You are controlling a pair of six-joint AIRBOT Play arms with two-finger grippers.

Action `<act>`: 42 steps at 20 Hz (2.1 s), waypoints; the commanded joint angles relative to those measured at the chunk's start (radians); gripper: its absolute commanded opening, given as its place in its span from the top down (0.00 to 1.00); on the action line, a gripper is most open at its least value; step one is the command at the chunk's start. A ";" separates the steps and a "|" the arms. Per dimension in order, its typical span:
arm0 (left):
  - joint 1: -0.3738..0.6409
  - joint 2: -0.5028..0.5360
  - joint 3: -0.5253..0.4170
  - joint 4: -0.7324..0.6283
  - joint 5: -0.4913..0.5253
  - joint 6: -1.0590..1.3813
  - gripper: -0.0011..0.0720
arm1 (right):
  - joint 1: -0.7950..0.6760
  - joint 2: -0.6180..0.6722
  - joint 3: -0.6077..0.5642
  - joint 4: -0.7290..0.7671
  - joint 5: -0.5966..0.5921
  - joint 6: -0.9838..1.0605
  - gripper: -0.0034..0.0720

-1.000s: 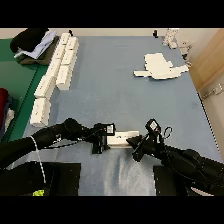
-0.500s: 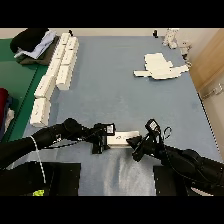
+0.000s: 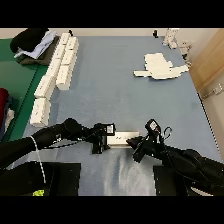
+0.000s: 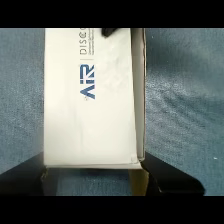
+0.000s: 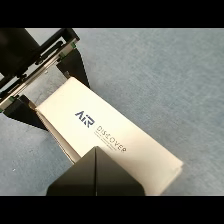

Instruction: Fold the box.

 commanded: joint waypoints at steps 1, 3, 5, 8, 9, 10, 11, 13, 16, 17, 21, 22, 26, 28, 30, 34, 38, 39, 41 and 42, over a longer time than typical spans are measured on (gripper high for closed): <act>0.000 0.000 0.000 0.000 0.000 0.000 0.36 | 0.001 0.053 0.006 -0.005 0.023 0.000 0.95; 0.000 0.000 0.000 0.000 0.000 0.000 0.36 | 0.001 0.081 0.006 -0.023 0.023 0.000 0.95; 0.000 0.000 0.000 0.000 0.000 0.000 0.36 | 0.001 0.095 0.011 -0.037 0.021 -0.001 0.95; 0.000 0.000 0.000 0.000 0.000 0.000 0.36 | -0.013 0.093 0.055 -0.139 0.000 -0.001 0.95; 0.000 0.000 0.000 0.000 0.000 0.000 0.36 | -0.023 0.090 0.082 -0.179 -0.021 0.000 0.95; 0.000 0.000 0.000 0.000 0.000 0.000 0.36 | -0.047 0.083 0.122 -0.220 -0.066 0.000 0.95; 0.000 0.000 0.000 0.000 0.000 0.000 0.36 | -0.078 0.068 0.169 -0.267 -0.119 0.000 0.95; 0.000 0.000 0.000 0.000 0.000 0.000 0.36 | -0.166 0.006 0.291 -0.373 -0.257 0.019 0.95; 0.000 0.000 0.000 0.000 0.000 0.000 0.36 | -0.335 -0.165 0.522 -0.575 -0.479 0.242 0.95; 0.000 0.000 0.000 0.000 0.000 0.000 0.36 | -0.385 -0.233 0.602 -0.635 -0.573 0.331 0.95; 0.000 0.000 0.000 0.000 0.000 0.000 0.36 | -0.531 -0.482 0.858 -0.771 -0.922 0.622 0.95; 0.000 0.000 0.000 0.000 0.002 0.000 0.36 | -0.545 -0.518 0.887 -0.771 -0.951 0.634 0.95; 0.000 0.000 0.000 0.000 0.003 0.000 0.36 | -0.548 -0.580 0.917 -0.771 -0.954 0.722 0.95; 0.000 0.000 0.004 0.000 0.003 0.000 0.36 | -0.548 -0.591 0.917 -0.771 -0.955 0.766 0.90; 0.003 0.011 0.010 0.000 0.005 -0.037 0.36 | -0.548 -0.593 0.917 -0.771 -0.955 0.780 0.90; 0.118 0.130 0.011 0.113 0.000 -0.365 0.36 | -0.548 -0.593 0.917 -0.771 -0.954 0.790 0.90; 0.348 0.300 0.011 0.433 -0.039 -0.923 0.36 | -0.548 -0.593 0.917 -0.771 -0.951 0.789 0.90; 0.409 0.324 0.011 0.539 -0.071 -1.063 0.36 | -0.548 -0.593 0.917 -0.771 -0.949 0.789 0.90; 0.507 0.331 0.011 0.672 -0.103 -1.242 0.36 | -0.548 -0.593 0.917 -0.771 -0.933 0.789 0.90; 0.549 0.325 0.011 0.695 -0.097 -1.274 0.36 | -0.548 -0.593 0.917 -0.771 -0.928 0.789 0.90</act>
